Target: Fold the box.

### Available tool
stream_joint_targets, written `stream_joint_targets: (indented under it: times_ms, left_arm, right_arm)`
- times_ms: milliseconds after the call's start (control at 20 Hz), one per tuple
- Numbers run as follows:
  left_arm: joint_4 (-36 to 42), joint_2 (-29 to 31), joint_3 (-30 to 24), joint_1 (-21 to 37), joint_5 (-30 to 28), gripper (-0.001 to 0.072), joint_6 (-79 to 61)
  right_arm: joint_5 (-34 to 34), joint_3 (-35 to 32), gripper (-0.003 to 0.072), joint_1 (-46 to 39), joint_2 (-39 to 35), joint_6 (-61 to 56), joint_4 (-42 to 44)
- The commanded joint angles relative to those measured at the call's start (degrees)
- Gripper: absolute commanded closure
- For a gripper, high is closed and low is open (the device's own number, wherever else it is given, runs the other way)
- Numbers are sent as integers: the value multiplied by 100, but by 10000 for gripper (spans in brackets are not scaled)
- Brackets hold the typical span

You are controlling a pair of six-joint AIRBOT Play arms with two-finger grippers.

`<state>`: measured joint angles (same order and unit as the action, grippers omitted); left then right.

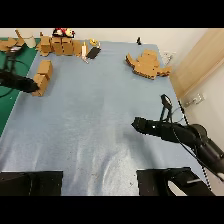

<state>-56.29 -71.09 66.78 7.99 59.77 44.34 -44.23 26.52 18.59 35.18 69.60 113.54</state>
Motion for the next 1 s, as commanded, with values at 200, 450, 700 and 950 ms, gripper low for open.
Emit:
stream_joint_targets:
  times_ms: [200, 450, 700, 950]
  left_arm:
    - [9, 103, -37, -2695, 417, 698, 1504]
    - [13, 103, -37, -3569, 256, 699, 2179]
    - [13, 103, -37, -3724, 243, 697, 2433]
    - [13, 103, -37, -3724, 225, 696, 2426]
  right_arm:
    - [-673, 1510, 682, 46, 1991, 1733, 20]
    - [-758, 2061, 682, 326, 2651, 2354, 92]
    - [-774, 2072, 682, 402, 2699, 2391, 70]
    - [-859, 2072, 682, 402, 2699, 2391, 70]
